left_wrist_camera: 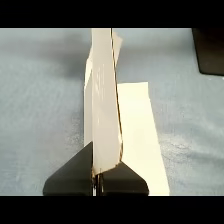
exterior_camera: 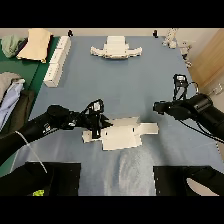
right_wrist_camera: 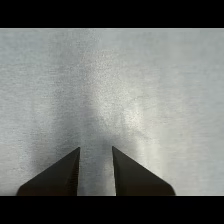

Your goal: Fold the box.

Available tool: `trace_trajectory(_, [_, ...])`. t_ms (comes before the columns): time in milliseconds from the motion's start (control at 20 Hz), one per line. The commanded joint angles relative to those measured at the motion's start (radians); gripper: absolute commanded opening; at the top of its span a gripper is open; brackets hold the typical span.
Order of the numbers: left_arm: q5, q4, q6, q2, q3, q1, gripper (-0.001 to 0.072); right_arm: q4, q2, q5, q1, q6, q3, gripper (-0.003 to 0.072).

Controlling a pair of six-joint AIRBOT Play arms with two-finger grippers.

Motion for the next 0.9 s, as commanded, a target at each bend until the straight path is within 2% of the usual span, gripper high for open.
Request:
trace_trajectory(0, [0.0,-0.01,0.026,-0.045,-0.014,-0.008,0.0015,0.019,-0.024,0.002,0.0,0.004,0.0,0.0312])
trace_trajectory(300, [0.007,-0.01,-0.011,-0.069,-0.014,-0.008,0.0015,0.033,-0.053,0.009,0.0,0.004,0.0,0.0307])
trace_trajectory(400, [-0.037,-0.01,-0.007,-0.068,-0.013,-0.003,0.0015,0.033,-0.054,0.008,0.0,0.004,0.001,0.0307])
trace_trajectory(550, [-0.198,-0.01,-0.007,-0.068,0.018,0.035,0.0015,0.034,-0.054,0.008,0.0,0.004,0.001,0.0307])
trace_trajectory(650, [-0.269,-0.008,-0.008,-0.068,0.046,0.074,0.0015,0.034,-0.054,0.008,0.0,0.004,0.0,0.0307])
trace_trajectory(850, [-0.264,0.042,-0.023,-0.069,0.059,0.098,0.0016,0.05,-0.054,0.009,0.0,0.004,0.0,0.0307])
